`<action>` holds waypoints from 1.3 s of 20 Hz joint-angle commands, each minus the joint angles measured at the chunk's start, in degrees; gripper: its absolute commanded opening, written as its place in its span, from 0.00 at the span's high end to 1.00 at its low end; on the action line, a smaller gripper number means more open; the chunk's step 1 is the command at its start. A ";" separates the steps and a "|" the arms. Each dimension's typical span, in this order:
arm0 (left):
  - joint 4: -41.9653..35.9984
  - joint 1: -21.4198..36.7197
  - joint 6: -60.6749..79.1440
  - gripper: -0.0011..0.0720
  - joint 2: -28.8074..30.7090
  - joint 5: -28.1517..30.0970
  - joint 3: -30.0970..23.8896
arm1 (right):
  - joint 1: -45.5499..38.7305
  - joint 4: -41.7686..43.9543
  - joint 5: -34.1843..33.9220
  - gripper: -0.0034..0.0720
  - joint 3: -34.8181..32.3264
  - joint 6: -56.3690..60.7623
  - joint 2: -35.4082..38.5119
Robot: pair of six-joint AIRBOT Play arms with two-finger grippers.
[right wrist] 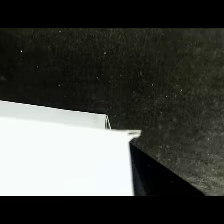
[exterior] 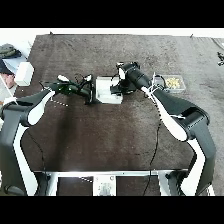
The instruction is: Fold the box and place the chain.
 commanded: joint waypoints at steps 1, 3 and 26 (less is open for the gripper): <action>-0.04 0.04 0.02 0.43 -0.02 0.02 -0.02 | 0.20 -0.50 0.31 0.53 0.13 3.72 -0.39; -0.04 0.04 0.02 0.43 -0.02 0.00 -0.02 | 0.26 1.05 -1.68 0.53 0.15 4.09 -0.37; -0.04 0.04 0.00 0.43 -0.02 -0.15 -0.02 | -1.11 5.22 -0.70 0.67 0.04 4.92 -2.27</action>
